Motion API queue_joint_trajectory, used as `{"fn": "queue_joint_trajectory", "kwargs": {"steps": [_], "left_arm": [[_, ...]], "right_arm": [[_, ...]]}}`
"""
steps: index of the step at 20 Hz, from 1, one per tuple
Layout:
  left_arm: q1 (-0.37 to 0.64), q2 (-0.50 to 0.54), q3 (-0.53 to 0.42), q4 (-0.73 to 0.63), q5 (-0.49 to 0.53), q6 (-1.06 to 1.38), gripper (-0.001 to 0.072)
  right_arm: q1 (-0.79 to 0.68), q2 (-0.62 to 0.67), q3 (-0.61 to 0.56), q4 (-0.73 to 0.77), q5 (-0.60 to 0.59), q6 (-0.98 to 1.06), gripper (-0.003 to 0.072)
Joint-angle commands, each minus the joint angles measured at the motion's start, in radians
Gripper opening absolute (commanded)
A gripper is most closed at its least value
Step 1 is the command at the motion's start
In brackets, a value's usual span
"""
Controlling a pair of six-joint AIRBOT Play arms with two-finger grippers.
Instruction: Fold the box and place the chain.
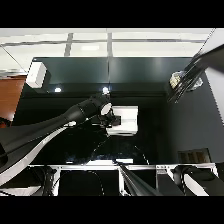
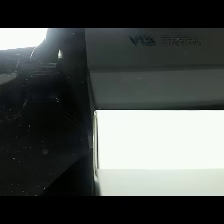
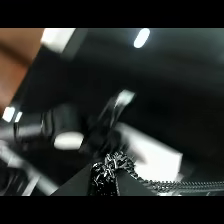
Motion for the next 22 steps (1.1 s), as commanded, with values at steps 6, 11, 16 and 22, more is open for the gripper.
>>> {"fn": "queue_joint_trajectory", "kwargs": {"steps": [6,11,16,22], "left_arm": [[0.001,0.0,0.0,0.0,0.003,0.0,0.003],[0.001,0.0,0.0,0.0,0.004,0.0,0.003],[0.001,0.0,0.0,0.0,0.004,0.0,0.003],[0.001,0.0,0.0,0.0,0.003,0.0,0.003]], "right_arm": [[0.275,0.0,-0.52,0.036,-0.356,-0.01,0.0021],[0.278,-0.001,-0.777,0.01,-0.581,-0.008,0.0022],[0.194,-0.001,-0.828,-0.105,-0.588,-0.008,0.0339],[-0.155,-0.003,-0.89,-0.589,-0.743,0.09,0.0343]]}}
